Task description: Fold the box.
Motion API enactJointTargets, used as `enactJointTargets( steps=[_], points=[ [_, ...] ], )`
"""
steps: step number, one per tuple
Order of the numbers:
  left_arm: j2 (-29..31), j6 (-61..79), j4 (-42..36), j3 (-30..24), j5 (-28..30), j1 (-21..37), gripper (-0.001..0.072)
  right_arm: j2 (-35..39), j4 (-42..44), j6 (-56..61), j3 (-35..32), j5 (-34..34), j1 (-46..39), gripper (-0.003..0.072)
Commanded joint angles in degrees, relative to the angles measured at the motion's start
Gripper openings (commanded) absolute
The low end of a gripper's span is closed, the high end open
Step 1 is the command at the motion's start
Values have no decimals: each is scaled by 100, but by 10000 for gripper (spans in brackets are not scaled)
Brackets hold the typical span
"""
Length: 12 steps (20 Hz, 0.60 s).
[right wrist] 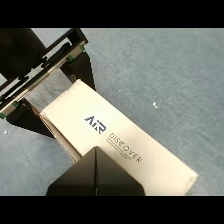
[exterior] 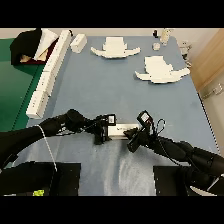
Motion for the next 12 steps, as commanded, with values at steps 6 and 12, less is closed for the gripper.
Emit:
enactJointTargets(
  steps=[6, 12],
  points=[
    [0, 13, 2, 2, 0, 2, 510, -120, -24, 28, -48, 74, 13, 1],
    [0, 13, 2, 2, 0, 2, 509, 402, -216, 20, -20, 81, 13, 2]
  ],
)
